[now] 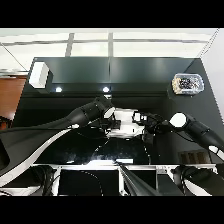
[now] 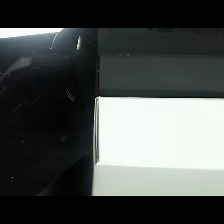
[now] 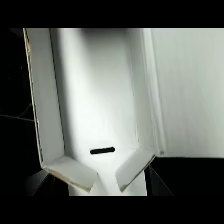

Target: Fold the box and place the chain.

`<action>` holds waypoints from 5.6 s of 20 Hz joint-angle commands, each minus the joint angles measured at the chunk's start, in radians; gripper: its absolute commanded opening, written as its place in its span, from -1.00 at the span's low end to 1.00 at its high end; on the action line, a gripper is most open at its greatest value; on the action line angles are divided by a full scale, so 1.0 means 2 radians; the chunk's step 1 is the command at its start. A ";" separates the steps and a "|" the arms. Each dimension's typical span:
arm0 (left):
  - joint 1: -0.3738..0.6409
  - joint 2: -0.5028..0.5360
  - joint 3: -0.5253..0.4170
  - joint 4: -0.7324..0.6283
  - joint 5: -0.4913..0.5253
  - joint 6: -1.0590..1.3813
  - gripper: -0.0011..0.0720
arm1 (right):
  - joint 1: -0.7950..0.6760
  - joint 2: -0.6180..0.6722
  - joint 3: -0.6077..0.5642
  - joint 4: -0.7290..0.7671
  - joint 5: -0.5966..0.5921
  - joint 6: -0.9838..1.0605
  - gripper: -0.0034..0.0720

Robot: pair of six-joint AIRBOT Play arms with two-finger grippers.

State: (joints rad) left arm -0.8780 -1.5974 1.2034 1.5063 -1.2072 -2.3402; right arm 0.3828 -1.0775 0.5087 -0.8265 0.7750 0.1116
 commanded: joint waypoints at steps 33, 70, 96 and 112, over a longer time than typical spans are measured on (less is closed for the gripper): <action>0.000 0.000 0.000 -0.002 -0.002 0.001 -0.90 | 0.018 -0.035 -0.002 0.103 -0.049 -0.005 -0.79; 0.000 0.000 0.000 -0.002 -0.001 0.001 -0.90 | -0.192 -0.102 0.037 0.190 0.231 0.406 0.75; 0.000 0.000 0.000 -0.002 -0.003 0.001 -0.90 | 0.135 -0.134 0.196 -0.260 0.153 0.959 -0.10; 0.000 0.000 0.000 -0.002 -0.003 0.001 -0.90 | 0.146 -0.162 0.199 -0.257 0.158 0.996 -0.86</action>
State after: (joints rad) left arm -0.8780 -1.5974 1.2037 1.4982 -1.2133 -2.3402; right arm 0.6720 -1.3994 0.9062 -1.3403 1.0996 2.1021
